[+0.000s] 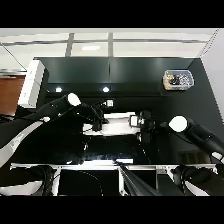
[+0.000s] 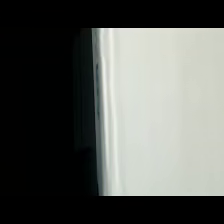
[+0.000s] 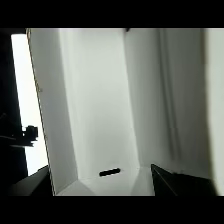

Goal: Fold the box and place the chain.

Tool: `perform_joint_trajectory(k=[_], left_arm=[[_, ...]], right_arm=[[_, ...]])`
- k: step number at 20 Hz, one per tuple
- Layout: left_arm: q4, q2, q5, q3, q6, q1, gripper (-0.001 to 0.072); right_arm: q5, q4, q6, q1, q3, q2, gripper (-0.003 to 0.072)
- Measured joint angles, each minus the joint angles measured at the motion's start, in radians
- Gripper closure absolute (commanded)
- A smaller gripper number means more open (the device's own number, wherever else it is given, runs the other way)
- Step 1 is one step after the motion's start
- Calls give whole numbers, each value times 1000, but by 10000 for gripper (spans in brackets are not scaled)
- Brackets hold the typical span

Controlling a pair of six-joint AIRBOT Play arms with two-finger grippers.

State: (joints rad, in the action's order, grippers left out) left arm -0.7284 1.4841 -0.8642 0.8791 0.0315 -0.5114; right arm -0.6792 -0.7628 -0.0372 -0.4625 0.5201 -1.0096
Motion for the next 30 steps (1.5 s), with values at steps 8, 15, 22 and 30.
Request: perform_joint_trajectory(k=[8, 15, 22, 30], left_arm=[[7, 0, 1, 0, 0, 0, 677], [7, 0, -1, 0, -2, 0, 677], [6, 0, -7, 0, -5, 0, 677], [8, 0, -1, 0, -2, 0, 677]], right_arm=[[32, 64, 5, 53, 31, -38, -23], [-2, 176, 114, 68, 32, -94, -23], [-92, 208, 275, 72, 33, -178, -23], [-71, 212, 327, 73, 33, -236, -23]])
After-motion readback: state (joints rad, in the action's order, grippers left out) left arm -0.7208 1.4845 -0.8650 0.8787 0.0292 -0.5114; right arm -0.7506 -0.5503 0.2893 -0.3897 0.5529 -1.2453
